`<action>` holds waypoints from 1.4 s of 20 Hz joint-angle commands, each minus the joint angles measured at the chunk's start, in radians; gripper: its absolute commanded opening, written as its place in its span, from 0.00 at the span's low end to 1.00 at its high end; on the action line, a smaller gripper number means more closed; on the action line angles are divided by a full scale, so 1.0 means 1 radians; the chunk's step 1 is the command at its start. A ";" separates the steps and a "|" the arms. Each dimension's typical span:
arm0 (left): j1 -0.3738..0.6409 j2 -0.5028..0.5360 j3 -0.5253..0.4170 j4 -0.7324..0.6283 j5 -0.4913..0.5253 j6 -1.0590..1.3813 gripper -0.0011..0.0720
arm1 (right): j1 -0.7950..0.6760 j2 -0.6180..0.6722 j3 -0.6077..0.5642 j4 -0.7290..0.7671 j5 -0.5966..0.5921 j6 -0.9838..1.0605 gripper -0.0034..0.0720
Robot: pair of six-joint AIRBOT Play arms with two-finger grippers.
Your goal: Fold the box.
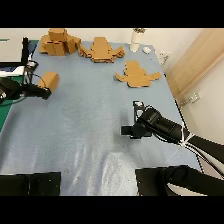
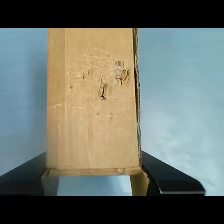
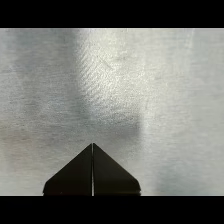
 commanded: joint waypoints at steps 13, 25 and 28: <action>0.090 -0.585 0.716 0.007 -0.036 -0.188 0.97 | 0.000 0.000 0.001 0.000 0.150 0.000 0.05; 0.140 -0.308 0.729 0.016 -0.480 -0.212 0.97 | 0.000 0.000 0.001 0.034 0.163 -0.003 0.05; 0.135 -0.216 0.729 -0.019 -0.584 -0.222 0.93 | 0.000 0.000 0.001 0.101 0.163 -0.052 0.05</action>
